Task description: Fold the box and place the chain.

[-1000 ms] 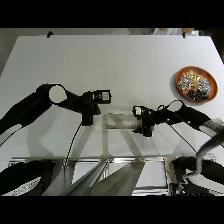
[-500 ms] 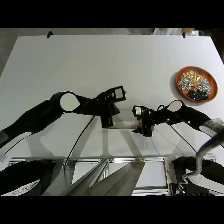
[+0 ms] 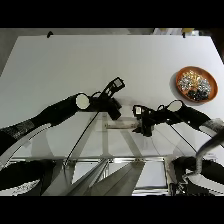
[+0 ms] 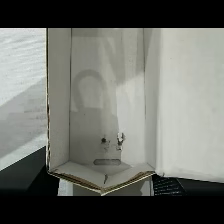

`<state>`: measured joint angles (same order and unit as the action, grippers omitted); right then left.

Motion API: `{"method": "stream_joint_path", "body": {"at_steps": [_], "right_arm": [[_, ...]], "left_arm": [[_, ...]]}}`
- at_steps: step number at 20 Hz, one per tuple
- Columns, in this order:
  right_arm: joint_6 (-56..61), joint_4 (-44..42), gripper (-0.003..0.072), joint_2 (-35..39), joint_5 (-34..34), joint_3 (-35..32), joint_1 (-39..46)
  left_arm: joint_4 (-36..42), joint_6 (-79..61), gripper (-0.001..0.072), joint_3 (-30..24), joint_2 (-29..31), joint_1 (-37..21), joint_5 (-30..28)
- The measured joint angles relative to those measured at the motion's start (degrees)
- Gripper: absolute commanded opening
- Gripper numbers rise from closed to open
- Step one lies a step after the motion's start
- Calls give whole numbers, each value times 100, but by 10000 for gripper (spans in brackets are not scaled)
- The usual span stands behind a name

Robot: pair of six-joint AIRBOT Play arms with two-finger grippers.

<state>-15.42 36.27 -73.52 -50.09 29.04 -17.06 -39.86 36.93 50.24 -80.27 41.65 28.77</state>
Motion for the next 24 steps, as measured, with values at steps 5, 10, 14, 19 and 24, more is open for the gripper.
{"method": "stream_joint_path", "body": {"at_steps": [5,10,14,19,24], "right_arm": [[-11,13,408,0,-2,0,-2],[-11,15,408,0,-7,0,-2],[-11,15,408,0,-9,0,-2],[-9,15,408,0,-9,0,-2],[-9,15,408,0,-9,0,-2]], "left_arm": [[-501,127,6,0,614,2,269],[-1810,210,8,0,1364,11,1797],[-2481,205,89,-31,1423,11,2752],[-2597,-293,277,-376,1346,-243,2839],[-2218,-1659,353,-894,1329,-938,2712]]}}
